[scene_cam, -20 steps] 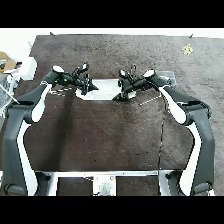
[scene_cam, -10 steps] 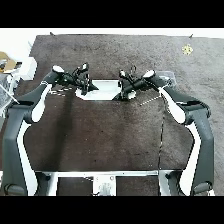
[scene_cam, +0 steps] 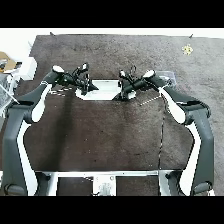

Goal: Fold the box and place the chain.

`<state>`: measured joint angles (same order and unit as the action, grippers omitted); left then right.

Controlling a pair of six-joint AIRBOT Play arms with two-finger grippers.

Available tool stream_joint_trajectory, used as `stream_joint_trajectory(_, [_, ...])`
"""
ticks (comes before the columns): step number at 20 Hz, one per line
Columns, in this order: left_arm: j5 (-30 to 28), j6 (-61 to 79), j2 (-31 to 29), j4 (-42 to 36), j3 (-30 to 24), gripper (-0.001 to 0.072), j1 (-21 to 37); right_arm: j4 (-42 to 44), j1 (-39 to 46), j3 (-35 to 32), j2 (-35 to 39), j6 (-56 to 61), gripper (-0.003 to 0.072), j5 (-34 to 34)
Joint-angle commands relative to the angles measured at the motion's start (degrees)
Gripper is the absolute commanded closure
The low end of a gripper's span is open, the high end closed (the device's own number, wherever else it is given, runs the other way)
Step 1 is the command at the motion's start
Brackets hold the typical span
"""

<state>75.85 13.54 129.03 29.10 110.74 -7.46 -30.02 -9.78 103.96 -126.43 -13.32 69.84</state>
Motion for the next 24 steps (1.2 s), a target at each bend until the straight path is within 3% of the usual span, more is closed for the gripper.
stream_joint_trajectory(1, [-0.02,-0.02,-0.02,0.0,0.02,0.0699,0.02,0.04,0.04,0.07,-0.02,0.04,0.0302,-0.37])
stream_joint_trajectory(21, [0.13,0.0,-0.04,-1.36,0.02,0.0693,0.02,0.04,0.04,0.07,-0.04,0.04,0.0302,-0.37])
stream_joint_trajectory(22, [0.26,-0.04,-0.04,-1.53,0.02,0.0518,0.02,0.02,0.04,0.07,-0.04,0.04,0.0302,-0.37])
stream_joint_trajectory(24, [0.85,-0.02,-0.07,-2.21,0.04,0.0476,0.02,0.04,0.04,0.07,-0.02,0.04,0.0302,-0.37])
